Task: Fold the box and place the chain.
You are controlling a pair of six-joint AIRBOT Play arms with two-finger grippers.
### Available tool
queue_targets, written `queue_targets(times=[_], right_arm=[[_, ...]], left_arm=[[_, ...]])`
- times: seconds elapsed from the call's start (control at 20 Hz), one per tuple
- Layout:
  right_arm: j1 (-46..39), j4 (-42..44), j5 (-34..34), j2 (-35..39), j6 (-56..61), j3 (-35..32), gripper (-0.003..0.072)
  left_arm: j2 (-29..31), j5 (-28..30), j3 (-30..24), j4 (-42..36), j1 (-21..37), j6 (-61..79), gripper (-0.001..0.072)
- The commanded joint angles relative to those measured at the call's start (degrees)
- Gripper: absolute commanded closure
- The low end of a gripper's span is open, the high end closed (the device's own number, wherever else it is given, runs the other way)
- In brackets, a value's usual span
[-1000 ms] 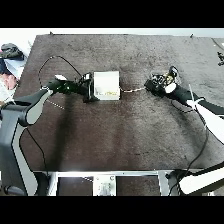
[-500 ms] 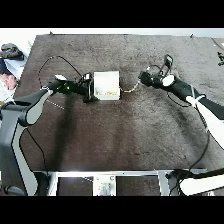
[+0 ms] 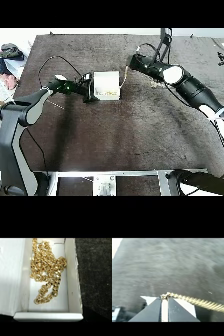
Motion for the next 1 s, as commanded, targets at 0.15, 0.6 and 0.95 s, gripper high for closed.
queue_targets(times=[0.15, 0.6, 0.95], right_arm=[[7.93, 0.42, -4.76, 0.50, -0.31, 1.90, 0.0678], [9.79, 0.61, 0.98, -12.41, 0.52, 1.79, 0.0677], [1.14, -7.89, 14.69, -11.39, 0.55, 1.49, 0.0401]], left_arm=[[0.00, 0.02, 0.04, 0.00, 0.02, 0.02, 0.0174], [0.00, 0.02, 0.04, 0.00, 0.02, 0.02, 0.0173], [0.00, 0.02, 0.04, 0.00, 0.00, 0.02, 0.0174]])
